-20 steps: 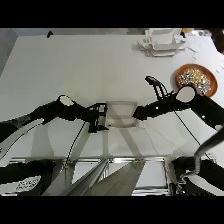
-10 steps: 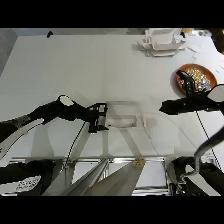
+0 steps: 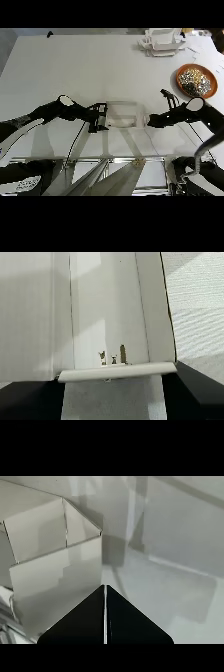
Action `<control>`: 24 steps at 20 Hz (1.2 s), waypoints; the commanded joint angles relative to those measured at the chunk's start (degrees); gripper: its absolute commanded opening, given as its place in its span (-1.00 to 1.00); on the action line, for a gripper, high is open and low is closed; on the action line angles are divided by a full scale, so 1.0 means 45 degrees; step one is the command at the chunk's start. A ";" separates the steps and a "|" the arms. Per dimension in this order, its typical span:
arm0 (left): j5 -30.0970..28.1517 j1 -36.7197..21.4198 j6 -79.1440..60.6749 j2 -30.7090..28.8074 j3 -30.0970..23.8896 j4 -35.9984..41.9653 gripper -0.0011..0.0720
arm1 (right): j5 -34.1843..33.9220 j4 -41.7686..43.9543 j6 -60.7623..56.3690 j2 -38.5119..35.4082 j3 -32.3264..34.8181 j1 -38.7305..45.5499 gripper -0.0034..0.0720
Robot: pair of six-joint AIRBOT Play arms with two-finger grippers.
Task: Fold the box and place the chain.
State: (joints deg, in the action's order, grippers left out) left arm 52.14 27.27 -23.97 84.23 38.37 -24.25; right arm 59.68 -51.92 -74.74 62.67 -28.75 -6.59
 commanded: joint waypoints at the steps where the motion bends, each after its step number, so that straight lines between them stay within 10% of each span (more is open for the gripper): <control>1: -0.0005 -0.0010 -0.0005 -0.0005 0.0010 0.0000 -0.45 | -0.0952 0.0389 -0.0010 0.0491 0.0141 -0.0563 -0.86; 7: -0.0005 -0.0010 -0.0005 -0.0005 0.0010 0.0000 -0.45 | -0.0952 0.0884 0.0345 0.0491 0.0141 -0.0257 -0.85; 10: -0.0005 -0.0010 -0.0005 -0.0005 0.0010 0.0000 -0.45 | -0.0665 0.3177 0.1744 0.0335 0.0136 -0.0267 -0.30; 24: -0.0005 -0.0010 -0.0005 -0.0005 0.0010 0.0000 -0.45 | -0.1506 0.2939 0.1909 -0.0525 0.0136 -0.1593 0.36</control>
